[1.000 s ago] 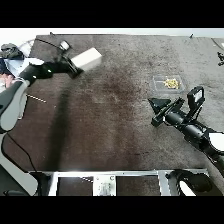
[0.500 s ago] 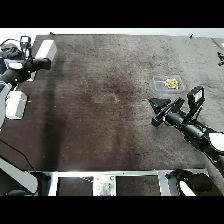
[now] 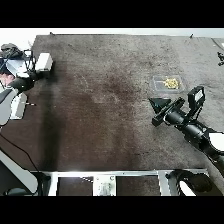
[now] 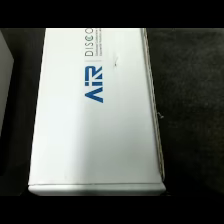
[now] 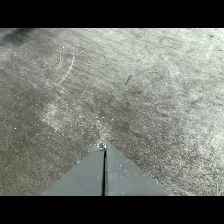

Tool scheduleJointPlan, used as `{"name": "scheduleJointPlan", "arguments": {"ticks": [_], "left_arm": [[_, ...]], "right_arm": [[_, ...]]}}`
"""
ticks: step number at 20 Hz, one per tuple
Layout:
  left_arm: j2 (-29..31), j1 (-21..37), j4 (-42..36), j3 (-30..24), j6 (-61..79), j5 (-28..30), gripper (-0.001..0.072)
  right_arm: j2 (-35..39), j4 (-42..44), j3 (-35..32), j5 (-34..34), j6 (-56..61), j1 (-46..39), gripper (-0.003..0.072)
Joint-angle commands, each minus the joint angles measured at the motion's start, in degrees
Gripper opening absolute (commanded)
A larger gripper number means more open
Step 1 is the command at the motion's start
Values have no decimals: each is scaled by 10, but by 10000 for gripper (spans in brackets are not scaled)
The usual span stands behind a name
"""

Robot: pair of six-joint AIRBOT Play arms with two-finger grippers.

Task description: Fold the box and place the chain.

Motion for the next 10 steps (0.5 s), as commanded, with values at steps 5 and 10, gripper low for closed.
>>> {"name": "scheduleJointPlan", "arguments": {"ticks": [5,10], "left_arm": [[-15,0,5,0,23,9,714],[3,0,5,4,23,8,717]], "right_arm": [[0,0,0,-7,0,0,-13],[1,0,0,-7,0,0,-13]]}}
